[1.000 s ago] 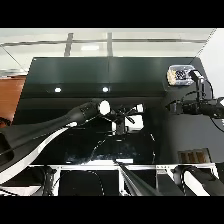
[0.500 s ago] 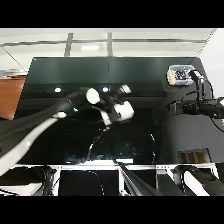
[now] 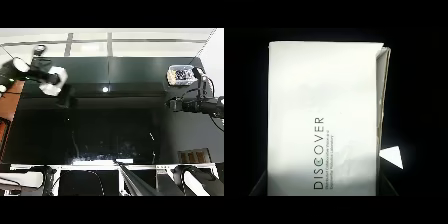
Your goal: Fold the box and place the chain.
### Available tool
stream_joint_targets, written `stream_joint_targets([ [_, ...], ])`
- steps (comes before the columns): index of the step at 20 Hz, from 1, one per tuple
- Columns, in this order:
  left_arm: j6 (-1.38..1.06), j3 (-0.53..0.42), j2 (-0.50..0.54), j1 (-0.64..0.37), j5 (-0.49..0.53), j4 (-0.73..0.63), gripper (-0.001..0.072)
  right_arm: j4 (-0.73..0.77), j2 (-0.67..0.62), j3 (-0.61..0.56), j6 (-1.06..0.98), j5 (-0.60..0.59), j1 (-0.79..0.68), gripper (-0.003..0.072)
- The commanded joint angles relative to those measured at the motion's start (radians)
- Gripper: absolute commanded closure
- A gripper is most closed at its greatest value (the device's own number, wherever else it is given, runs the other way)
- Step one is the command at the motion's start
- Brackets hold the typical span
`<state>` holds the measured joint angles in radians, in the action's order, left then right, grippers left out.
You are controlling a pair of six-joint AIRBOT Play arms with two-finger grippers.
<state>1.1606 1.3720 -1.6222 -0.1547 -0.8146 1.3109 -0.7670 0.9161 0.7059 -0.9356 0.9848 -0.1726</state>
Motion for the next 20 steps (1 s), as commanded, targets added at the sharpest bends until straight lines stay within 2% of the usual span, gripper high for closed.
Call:
stream_joint_targets([
  [1, 0.033, 0.219, -0.165, -0.153, 0.002, 0.02, 0.0468, 0.063, 0.001, 0.0, 0.0, -0.085, 0.0, 0.0671],
  [4, 0.032, 0.426, -0.33, -0.175, 0.001, 0.044, 0.0469, 0.068, 0.003, -0.001, 0.0, -0.126, 0.0, 0.0671],
  [7, 0.021, 0.541, -0.435, -0.173, -0.027, 0.042, 0.0467, 0.091, 0.013, -0.001, -0.001, -0.162, 0.002, 0.0671],
  [8, 0.022, 0.566, -0.457, -0.168, -0.045, 0.042, 0.0317, 0.095, 0.016, -0.001, 0.0, -0.181, 0.008, 0.0671],
  [9, 0.027, 0.593, -0.465, -0.16, -0.068, 0.047, -0.0009, 0.094, 0.019, -0.001, 0.0, -0.201, 0.022, 0.0671],
  [13, 0.149, 0.811, -0.425, -0.134, -0.25, 0.096, -0.0004, 0.058, 0.022, -0.001, 0.0, -0.279, 0.098, 0.0671],
  [14, 0.208, 0.81, -0.372, -0.127, -0.266, 0.095, 0.0009, 0.051, 0.028, -0.001, 0.0, -0.317, 0.127, 0.0671],
  [15, 0.269, 0.774, -0.301, -0.122, -0.28, 0.094, 0.0129, 0.052, 0.035, -0.001, 0.0, -0.36, 0.154, 0.0671],
  [16, 0.317, 0.702, -0.218, -0.119, -0.286, 0.086, 0.0512, 0.052, 0.043, -0.001, 0.0, -0.409, 0.184, 0.0671],
  [17, 0.317, 0.604, -0.129, -0.115, -0.282, 0.04, 0.0685, 0.052, 0.05, -0.001, 0.0, -0.45, 0.211, 0.0671],
  [18, 0.308, 0.486, -0.031, -0.108, -0.268, -0.022, 0.0685, 0.052, 0.059, -0.001, 0.0, -0.48, 0.233, 0.0671],
  [20, 0.274, 0.198, 0.186, -0.065, -0.17, -0.111, 0.0686, 0.051, 0.074, -0.001, 0.0, -0.493, 0.258, 0.0671],
])
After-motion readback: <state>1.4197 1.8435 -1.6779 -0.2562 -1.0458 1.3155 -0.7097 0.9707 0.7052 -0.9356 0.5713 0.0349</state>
